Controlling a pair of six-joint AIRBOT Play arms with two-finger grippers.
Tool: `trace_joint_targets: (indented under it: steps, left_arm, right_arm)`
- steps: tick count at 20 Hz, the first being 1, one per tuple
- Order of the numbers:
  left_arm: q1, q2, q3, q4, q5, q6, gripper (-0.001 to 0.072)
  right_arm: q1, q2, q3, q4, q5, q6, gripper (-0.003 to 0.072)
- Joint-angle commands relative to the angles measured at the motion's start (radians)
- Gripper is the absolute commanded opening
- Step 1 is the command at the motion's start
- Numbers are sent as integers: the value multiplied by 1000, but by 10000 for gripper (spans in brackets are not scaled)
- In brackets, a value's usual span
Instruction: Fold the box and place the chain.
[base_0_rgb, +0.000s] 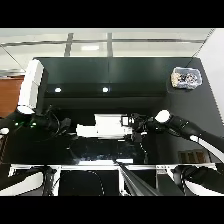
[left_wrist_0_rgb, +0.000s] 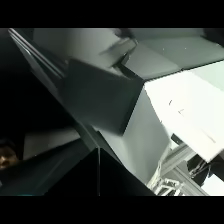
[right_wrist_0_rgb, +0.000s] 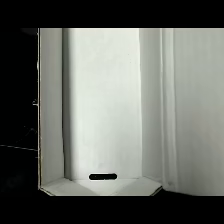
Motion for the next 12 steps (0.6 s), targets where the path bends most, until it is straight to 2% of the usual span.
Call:
trace_joint_targets:
  steps: [1, 4, 9, 12]
  left_arm:
    - [-108, -37, 1, -44, 61, 26, 30]
    - [-156, -37, 1, -119, 69, 82, 30]
    - [-157, -37, 1, -188, 54, 190, 30]
    - [-157, -37, 2, -214, 9, 242, 35]
  right_arm:
    - [0, -1, 0, 0, 0, 0, 471]
    - [0, -1, 0, 1, 0, 0, 471]
    - [0, -1, 0, 1, 0, 0, 471]
    - [0, -1, 0, 1, 0, 0, 471]
